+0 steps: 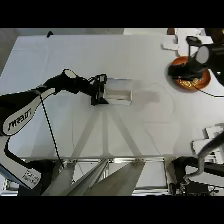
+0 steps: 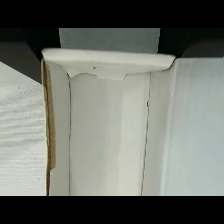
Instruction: Fold the box and place the chain.
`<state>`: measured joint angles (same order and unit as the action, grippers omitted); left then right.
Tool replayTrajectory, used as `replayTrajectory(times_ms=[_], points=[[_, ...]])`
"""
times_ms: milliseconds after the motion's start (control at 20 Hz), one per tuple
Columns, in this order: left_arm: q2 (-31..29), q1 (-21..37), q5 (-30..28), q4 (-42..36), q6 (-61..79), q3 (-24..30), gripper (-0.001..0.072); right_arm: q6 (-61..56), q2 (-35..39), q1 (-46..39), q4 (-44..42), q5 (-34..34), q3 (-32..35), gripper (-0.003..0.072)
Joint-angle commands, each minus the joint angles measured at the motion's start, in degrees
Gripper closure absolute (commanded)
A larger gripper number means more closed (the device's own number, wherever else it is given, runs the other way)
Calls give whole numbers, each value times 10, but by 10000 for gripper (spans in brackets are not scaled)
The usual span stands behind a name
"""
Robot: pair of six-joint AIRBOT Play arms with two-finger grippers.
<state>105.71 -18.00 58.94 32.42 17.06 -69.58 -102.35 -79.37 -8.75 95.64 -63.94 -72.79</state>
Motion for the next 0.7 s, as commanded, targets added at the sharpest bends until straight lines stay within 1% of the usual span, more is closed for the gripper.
replayTrajectory(times_ms=[0,100,150,400,550,650], points=[[0,0,0,0,0,0,435,66,-29,-106,-2,61,-1,284],[0,0,0,0,0,0,435,99,-65,-136,-3,95,-2,256],[0,0,0,0,0,0,435,113,-86,-147,-3,105,-9,256],[0,0,0,0,0,0,435,132,-202,-173,-3,120,-93,256],[0,0,0,0,0,0,435,130,-245,-173,-29,131,-123,256],[0,0,0,0,0,0,435,130,-259,-172,-31,131,-124,266]])
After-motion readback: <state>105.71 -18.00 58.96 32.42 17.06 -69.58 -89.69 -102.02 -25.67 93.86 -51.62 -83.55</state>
